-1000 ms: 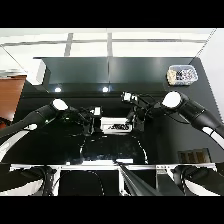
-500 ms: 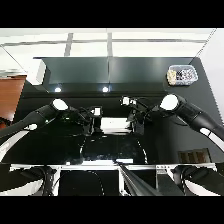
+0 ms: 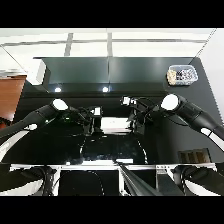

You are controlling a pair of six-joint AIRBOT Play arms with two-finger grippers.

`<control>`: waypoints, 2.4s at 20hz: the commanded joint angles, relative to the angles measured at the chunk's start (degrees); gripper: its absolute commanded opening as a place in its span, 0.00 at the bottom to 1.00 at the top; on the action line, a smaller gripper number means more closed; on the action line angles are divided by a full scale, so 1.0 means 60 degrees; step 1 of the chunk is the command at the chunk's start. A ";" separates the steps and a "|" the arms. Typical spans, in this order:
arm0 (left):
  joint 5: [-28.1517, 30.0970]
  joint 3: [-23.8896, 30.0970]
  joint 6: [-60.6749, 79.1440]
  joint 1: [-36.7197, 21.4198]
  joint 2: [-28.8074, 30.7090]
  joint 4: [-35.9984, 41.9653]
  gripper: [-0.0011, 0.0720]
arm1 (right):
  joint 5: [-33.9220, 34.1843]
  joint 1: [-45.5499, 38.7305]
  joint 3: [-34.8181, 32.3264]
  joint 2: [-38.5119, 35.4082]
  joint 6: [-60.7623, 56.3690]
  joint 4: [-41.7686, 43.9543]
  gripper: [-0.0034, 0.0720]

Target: Fold the box and place the chain.

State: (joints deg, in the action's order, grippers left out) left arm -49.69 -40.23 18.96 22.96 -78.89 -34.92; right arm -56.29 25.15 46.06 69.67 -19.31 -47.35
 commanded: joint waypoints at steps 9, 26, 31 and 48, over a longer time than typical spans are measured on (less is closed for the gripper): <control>0.0000 0.0000 -0.0018 0.0000 -0.0004 0.0000 0.56 | -0.0922 -0.0302 0.0262 -0.0688 -0.3428 0.0193 0.29; -0.0004 0.0000 -0.0022 0.0000 -0.0004 0.0000 0.56 | 0.1100 -0.0375 -0.1395 0.1024 -0.5737 0.5399 0.07; -0.0004 0.0000 -0.0022 0.0000 -0.0004 0.0000 0.57 | 0.1282 -0.0375 -0.1395 0.1184 -0.6433 0.3971 0.07; -0.0248 -0.1282 -0.1494 -0.0073 0.0277 -0.1672 0.99 | -0.3694 -0.4819 -0.0091 -0.2299 -0.7140 0.0572 0.07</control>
State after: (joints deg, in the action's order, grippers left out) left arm -48.99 -44.56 12.36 22.61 -78.30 -39.33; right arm -74.46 3.01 44.97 61.01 -59.31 -37.69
